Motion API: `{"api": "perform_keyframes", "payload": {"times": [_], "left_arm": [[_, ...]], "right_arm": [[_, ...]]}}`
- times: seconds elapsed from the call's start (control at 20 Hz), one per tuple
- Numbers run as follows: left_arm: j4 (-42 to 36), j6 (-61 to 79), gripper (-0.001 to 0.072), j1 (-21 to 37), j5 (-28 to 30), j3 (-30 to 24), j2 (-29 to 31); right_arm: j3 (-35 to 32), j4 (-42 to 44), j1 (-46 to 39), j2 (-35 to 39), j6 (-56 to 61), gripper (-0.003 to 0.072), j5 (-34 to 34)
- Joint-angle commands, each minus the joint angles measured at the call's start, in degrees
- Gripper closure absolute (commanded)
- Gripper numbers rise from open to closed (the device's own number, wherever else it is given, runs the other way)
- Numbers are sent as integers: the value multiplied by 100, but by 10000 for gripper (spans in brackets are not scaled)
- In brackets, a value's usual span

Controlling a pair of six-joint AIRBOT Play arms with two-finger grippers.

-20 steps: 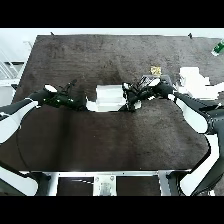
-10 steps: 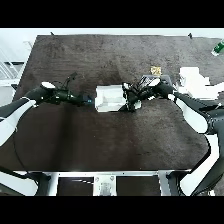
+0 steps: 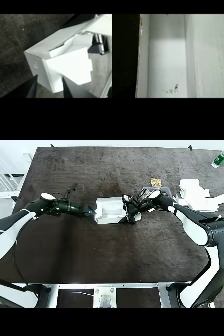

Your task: Fold the box and place the chain.

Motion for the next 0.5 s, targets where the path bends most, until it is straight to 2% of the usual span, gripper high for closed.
{"api": "perform_keyframes", "payload": {"times": [0.0,0.15,0.45], "left_arm": [[61,-385,354,-225,155,48,2],[127,-446,333,-330,210,243,4],[525,-1058,333,-492,433,256,15]], "right_arm": [[-2,2,2,-2,2,232,2],[-2,0,2,-2,2,231,2],[-2,0,2,-2,2,231,2]]}}
